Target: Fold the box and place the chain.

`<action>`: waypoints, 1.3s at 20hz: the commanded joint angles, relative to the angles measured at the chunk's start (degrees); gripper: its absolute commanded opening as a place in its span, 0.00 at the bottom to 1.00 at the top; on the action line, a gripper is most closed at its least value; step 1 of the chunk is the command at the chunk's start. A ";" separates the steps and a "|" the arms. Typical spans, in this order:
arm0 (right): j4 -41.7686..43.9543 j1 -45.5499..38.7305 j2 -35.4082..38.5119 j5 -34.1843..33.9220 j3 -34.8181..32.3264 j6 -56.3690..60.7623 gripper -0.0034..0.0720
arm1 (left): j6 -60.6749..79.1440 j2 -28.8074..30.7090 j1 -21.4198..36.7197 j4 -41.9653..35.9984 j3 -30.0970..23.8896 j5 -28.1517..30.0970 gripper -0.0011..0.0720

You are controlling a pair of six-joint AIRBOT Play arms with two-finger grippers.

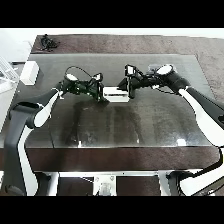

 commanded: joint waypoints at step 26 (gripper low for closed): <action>6.12 -2.03 0.02 6.47 -5.86 3.28 0.45 | 0.02 0.04 0.02 0.00 0.00 0.07 0.46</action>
